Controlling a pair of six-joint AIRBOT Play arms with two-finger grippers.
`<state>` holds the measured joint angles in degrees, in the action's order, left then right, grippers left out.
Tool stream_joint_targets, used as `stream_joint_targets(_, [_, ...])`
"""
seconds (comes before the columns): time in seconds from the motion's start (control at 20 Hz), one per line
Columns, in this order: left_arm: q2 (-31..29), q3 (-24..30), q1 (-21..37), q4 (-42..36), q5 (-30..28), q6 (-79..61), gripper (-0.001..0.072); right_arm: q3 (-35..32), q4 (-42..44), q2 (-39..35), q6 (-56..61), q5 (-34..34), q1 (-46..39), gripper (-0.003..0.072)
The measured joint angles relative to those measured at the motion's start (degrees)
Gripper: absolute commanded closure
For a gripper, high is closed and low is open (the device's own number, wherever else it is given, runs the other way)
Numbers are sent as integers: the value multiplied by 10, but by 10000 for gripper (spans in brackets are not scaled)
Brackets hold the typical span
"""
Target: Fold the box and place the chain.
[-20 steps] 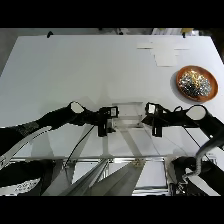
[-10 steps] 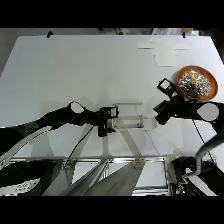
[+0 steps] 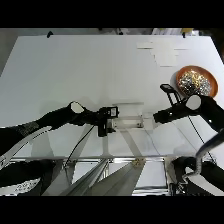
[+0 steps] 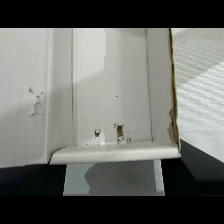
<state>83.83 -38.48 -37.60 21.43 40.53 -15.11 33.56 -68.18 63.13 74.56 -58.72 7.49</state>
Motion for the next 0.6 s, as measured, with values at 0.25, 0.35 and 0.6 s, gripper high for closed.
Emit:
stream_joint_targets(0.25, [0, 0, 0, 0, 0, 0, 501, 0, 34, 32, 9, -27, -1, 668])
stream_joint_targets(0.35, [0, 0, 0, 0, 0, 0, 501, 0, 45, 36, 10, -32, -1, 668])
stream_joint_targets(0.6, [0, 0, 0, 0, 0, 0, 501, 0, 92, 29, -16, -43, -1, 562])
